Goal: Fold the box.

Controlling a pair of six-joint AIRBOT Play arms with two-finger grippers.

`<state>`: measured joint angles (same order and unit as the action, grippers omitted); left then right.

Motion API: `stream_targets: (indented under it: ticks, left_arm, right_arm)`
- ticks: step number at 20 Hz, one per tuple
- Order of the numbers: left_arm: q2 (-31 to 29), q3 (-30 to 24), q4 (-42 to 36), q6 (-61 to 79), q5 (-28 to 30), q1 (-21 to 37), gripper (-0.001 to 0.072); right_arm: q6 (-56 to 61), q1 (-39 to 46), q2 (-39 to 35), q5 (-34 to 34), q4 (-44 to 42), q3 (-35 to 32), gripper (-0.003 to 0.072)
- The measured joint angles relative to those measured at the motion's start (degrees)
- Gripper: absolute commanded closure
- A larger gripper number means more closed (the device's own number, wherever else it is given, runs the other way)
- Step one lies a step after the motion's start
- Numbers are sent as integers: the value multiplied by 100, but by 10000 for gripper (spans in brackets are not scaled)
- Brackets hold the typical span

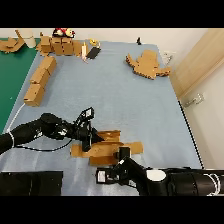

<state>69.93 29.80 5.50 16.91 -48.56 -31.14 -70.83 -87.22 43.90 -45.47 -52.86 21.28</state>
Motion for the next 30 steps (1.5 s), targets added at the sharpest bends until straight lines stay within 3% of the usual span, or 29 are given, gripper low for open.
stream_targets:
  ticks: [5, 9, 10, 11, 21, 30]
  left_arm:
    - [0, 2, 0, -2, 0, 0, 698]
    - [0, 0, 2, -2, 0, 0, 698]
    - [0, 0, 2, 0, 0, 0, 698]
    - [0, 0, 2, 0, 0, 0, 698]
    - [0, 2, 2, 0, 0, 0, 698]
    - [0, 0, 0, 0, 0, 0, 698]
  right_arm:
    - [1523, 44, 0, -11, 573, 22, 200]
    - [2070, 44, 0, -140, 723, 26, 195]
    - [2122, 46, 0, -162, 728, 26, 59]
    - [2109, 46, 0, -192, 719, 26, 29]
    - [872, 48, -815, -710, 229, -146, 30]
    - [625, 647, -1410, 48, 439, -715, 29]
